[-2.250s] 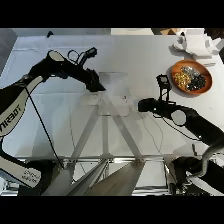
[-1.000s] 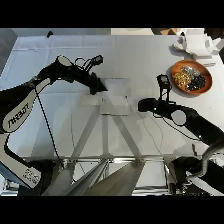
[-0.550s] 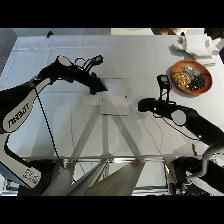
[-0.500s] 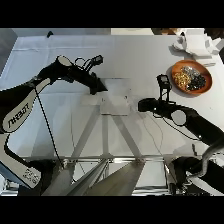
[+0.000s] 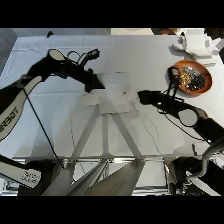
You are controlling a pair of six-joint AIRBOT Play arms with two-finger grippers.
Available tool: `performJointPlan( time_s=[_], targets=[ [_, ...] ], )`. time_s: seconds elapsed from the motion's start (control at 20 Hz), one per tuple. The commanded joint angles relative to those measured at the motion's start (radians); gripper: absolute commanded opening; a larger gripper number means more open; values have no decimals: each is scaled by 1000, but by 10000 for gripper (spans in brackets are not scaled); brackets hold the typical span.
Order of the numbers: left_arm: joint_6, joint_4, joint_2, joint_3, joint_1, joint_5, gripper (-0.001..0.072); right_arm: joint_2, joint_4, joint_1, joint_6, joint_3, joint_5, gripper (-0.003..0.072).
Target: Fold the box and place the chain.
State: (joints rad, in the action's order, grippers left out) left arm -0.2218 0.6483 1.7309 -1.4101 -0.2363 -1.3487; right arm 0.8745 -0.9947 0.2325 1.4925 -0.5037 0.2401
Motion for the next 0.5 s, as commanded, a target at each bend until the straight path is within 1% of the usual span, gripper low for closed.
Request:
performJointPlan(
  time_s=[0.0, 0.05, 0.1, 0.25, 0.35, 0.4, 0.45],
  targets=[
    [-4, 95, -105, 0, 21, -209, 4, -119, -44, -43, -1, -5, -38, 363],
    [-7, 105, -132, 0, 26, -260, 2, -150, -77, -58, -1, -5, -35, 363],
    [-9, 103, -157, 0, 26, -266, 1, -176, -100, -72, -1, -5, -30, 363],
    [-60, 62, -249, 0, -1, -244, -1, -237, -129, -104, -1, -5, 14, 362],
    [-89, 75, -325, 4, -29, -245, -2, -255, -138, -112, -1, -5, 60, 362],
    [-98, 77, -366, 16, -34, -245, -2, -256, -151, -112, -1, -5, 83, 362],
    [-93, 69, -415, 51, -32, -244, -2, -256, -156, -112, -1, -5, 113, 361]
  ],
)
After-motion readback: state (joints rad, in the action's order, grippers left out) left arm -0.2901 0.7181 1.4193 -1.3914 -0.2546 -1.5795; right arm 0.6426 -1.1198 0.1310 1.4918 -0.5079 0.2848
